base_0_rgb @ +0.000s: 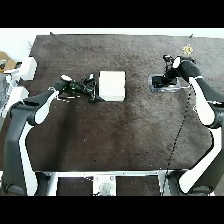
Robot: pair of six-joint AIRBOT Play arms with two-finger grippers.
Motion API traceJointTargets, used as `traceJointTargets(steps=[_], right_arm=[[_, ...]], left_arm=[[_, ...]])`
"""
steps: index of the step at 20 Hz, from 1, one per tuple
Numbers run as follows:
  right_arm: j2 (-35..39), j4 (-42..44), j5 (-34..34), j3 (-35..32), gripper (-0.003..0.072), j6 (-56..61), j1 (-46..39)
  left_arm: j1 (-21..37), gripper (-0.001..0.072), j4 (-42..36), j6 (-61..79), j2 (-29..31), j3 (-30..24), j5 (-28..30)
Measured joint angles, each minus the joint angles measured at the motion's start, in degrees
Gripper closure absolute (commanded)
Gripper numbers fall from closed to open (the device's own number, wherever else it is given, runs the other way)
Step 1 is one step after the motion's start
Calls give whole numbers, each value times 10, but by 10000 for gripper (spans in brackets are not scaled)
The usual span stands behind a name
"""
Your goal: Fold the box and place the chain.
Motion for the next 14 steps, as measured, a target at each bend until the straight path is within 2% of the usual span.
traceJointTargets(steps=[7,14], right_arm=[[30,-2,-1,0,680,-8,0],[115,-4,4,0,681,-37,13]], left_arm=[[0,423,0,0,0,0,0],[0,422,0,0,0,0,0]])
